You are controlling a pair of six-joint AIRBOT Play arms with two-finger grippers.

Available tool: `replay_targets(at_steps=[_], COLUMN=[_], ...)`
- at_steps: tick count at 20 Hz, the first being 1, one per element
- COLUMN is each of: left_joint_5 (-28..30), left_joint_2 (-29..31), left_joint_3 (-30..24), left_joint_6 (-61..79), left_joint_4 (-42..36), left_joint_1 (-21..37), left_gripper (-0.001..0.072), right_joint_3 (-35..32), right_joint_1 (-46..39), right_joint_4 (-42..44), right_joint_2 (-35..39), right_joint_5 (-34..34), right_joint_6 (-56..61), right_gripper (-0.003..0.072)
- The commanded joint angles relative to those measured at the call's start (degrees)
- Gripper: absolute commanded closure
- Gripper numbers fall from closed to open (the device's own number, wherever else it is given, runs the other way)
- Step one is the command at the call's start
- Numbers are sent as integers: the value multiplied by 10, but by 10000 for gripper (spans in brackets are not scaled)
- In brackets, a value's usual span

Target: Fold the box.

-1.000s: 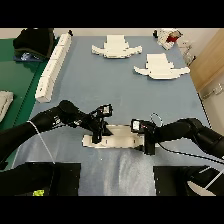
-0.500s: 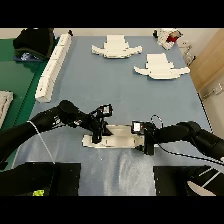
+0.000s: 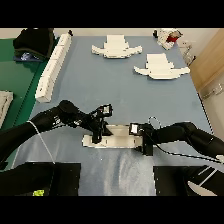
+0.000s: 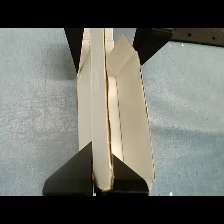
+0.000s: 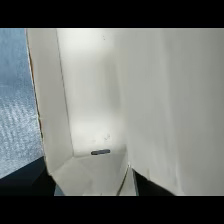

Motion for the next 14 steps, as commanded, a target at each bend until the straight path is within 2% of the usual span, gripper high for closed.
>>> replay_targets(at_steps=[1, 7, 9, 10, 14], left_joint_5=[0, 0, 0, 0, 0], left_joint_2=[0, 0, 0, 0, 0], left_joint_3=[0, 0, 0, 0, 0], left_joint_6=[0, 0, 0, 0, 0], left_joint_4=[0, 0, 0, 0, 0], left_joint_1=[0, 0, 0, 0, 0], left_gripper=[697, 697, 697, 697, 697], right_joint_3=[0, 0, 0, 0, 0], right_joint_1=[1, 1, 1, 1, 1], right_joint_4=[0, 3, 4, 4, 3], right_joint_2=[-5, -15, -15, -15, -15], right_joint_5=[1, 1, 1, 1, 1], right_joint_6=[-4, -13, -13, -12, -13], right_gripper=[42, 50, 156, 175, 177])
